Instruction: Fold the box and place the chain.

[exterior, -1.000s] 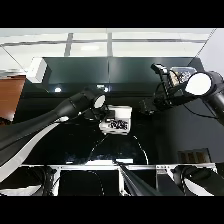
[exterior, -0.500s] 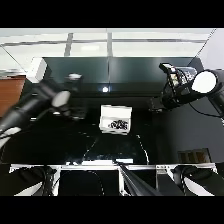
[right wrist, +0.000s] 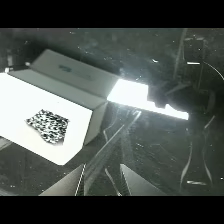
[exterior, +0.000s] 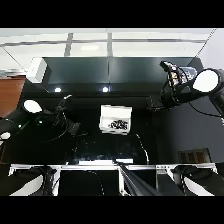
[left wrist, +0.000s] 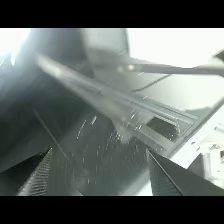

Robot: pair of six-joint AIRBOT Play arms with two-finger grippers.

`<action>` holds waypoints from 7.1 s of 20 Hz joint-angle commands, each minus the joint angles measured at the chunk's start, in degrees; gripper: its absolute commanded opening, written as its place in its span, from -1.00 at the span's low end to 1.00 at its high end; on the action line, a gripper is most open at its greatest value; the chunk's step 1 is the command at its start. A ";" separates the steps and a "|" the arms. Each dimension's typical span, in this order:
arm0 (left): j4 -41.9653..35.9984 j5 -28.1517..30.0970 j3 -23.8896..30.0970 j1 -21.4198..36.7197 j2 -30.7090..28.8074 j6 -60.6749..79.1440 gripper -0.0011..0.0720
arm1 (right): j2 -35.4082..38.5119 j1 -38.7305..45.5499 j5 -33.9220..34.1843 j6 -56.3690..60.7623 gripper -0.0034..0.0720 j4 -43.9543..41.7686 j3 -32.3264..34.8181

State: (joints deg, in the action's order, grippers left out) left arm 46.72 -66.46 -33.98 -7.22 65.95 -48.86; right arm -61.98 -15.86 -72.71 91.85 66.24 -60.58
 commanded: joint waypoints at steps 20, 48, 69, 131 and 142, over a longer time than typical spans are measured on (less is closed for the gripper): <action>-8.87 12.50 -10.21 -13.49 15.28 63.89 0.99 | 0.02 0.02 6.32 3.67 -0.20 -2.54 0.02; -11.63 17.55 -11.13 -20.13 17.05 65.13 0.98 | -0.02 0.02 8.02 3.50 -0.20 -2.03 0.02; -14.36 22.75 -11.21 -20.15 17.05 60.17 0.03 | -11.30 -1.53 21.92 -21.77 1.00 -7.10 0.00; -14.36 22.47 -11.21 -20.15 17.05 60.17 0.04 | -9.14 -8.68 15.69 -75.56 -0.31 -15.06 8.48; -14.36 22.47 -11.21 -20.15 17.05 60.17 0.04 | -9.20 -8.70 12.79 -74.42 -0.25 -15.13 8.63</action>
State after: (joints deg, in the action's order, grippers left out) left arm 32.36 -44.05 -45.15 -27.35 82.98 11.38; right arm -71.13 -24.51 -58.46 17.17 51.20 -51.99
